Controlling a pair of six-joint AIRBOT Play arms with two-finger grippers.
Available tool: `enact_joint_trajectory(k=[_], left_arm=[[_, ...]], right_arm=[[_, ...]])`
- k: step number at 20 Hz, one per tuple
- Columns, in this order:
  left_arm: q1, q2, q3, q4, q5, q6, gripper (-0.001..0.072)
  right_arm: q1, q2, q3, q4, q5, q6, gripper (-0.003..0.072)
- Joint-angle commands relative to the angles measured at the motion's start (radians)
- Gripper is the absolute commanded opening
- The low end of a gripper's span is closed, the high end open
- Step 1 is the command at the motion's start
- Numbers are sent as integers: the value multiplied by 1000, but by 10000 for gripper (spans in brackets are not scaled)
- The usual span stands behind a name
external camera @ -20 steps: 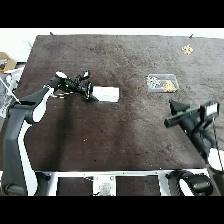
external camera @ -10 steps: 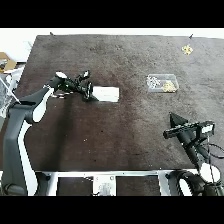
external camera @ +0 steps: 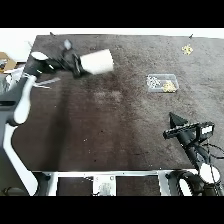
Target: Fold the box and place the chain.
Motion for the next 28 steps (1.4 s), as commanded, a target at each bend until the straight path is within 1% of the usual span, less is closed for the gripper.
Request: enact_joint_trajectory(k=[1, 3, 4, 6, 9, 10, 12, 13, 15, 20, 23, 28], left_arm=[[127, 144, 64, -19, 283, -156, 10], [213, 194, 64, 1, 481, -277, 10], [253, 198, 64, 6, 540, -341, 10], [327, 196, 43, 68, 597, -470, 10], [392, 196, -52, 236, 665, -563, 10], [400, 195, -94, 262, 698, -562, 10], [400, 191, -181, 267, 788, -561, 10], [400, 179, -211, 267, 809, -561, 10], [400, 129, -232, 268, 808, -561, 11], [400, 16, -232, 271, 787, -560, 10], [401, -22, -232, 309, 798, -560, 10], [401, -61, -232, 310, 792, -553, 10]], right_arm=[[-1, 0, 0, 0, 1, 1, 3], [-1, 0, 0, 0, 1, 1, 3], [-1, 0, 0, 0, 1, 1, 3], [-1, 0, 0, 0, 3, 1, 3], [-1, 0, -1, 1, 20, 2, 4], [-1, 0, -1, 0, 19, 12, 3], [-1, 0, -1, 0, 20, 50, 4], [-1, 0, -1, 0, 20, 68, 3], [-1, 0, -1, 0, 21, 83, 4], [-1, 0, -4, 0, 46, 83, 3], [-1, 0, -27, 0, 45, 83, 3], [-1, -34, -27, -3, 61, 83, 3]])
